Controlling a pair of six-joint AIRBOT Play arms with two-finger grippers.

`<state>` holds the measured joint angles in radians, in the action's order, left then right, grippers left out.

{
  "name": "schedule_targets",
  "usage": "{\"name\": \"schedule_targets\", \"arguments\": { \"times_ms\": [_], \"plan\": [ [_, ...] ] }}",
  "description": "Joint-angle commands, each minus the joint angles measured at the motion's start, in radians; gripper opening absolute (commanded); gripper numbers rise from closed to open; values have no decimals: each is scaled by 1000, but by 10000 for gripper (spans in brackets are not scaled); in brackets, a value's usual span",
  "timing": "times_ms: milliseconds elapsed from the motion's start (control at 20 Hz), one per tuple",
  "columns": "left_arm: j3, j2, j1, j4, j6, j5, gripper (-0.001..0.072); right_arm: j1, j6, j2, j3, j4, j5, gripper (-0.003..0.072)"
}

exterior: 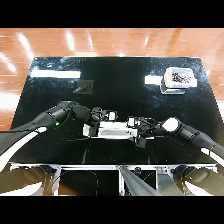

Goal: Fold the box and place the chain.

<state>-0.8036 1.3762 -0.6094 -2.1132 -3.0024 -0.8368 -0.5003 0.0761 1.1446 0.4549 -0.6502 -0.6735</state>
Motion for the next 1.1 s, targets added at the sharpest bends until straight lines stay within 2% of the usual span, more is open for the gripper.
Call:
{"name": "schedule_targets", "arguments": {
  "times_ms": [0,800,900,1050],
  "plan": [
    [0,0,0,-1,0,2,16,0,-1,0,1,21,0,483],
    [0,0,0,-1,0,2,17,0,-1,0,1,-25,-4,483],
    [0,0,0,-1,0,3,16,0,-1,0,1,-25,-5,510],
    [0,0,0,-1,0,3,17,0,-1,0,1,-38,-5,510]
  ]
}}
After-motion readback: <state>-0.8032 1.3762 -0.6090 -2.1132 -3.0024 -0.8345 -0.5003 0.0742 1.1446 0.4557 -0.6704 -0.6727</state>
